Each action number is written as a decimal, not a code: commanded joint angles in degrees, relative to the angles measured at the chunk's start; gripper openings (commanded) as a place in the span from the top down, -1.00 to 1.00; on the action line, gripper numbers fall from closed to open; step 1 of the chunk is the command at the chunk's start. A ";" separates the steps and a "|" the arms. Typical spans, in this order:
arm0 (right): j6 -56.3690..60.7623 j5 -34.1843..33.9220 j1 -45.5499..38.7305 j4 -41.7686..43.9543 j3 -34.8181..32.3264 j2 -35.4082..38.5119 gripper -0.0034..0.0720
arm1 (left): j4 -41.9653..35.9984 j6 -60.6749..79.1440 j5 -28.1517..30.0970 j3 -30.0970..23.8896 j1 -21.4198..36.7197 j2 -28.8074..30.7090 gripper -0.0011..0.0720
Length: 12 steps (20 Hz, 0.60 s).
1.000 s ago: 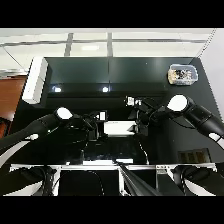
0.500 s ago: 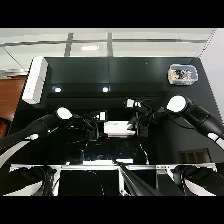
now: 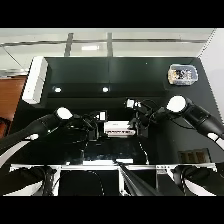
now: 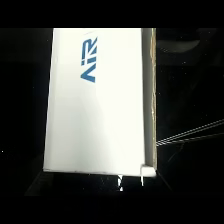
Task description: Fold the box and place the chain.
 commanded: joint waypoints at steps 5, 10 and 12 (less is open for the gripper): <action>0.11 1.95 0.04 -0.39 -0.04 -0.02 0.42 | 0.00 0.00 0.00 0.04 -0.02 -0.04 -0.06; 0.09 1.86 0.04 -0.50 -0.04 -0.02 0.26 | 0.00 0.00 0.00 0.04 -0.02 -0.04 -0.06; 0.11 1.88 0.04 -0.50 -0.15 -0.04 0.26 | 0.00 0.00 0.00 0.04 -0.02 -0.04 -0.06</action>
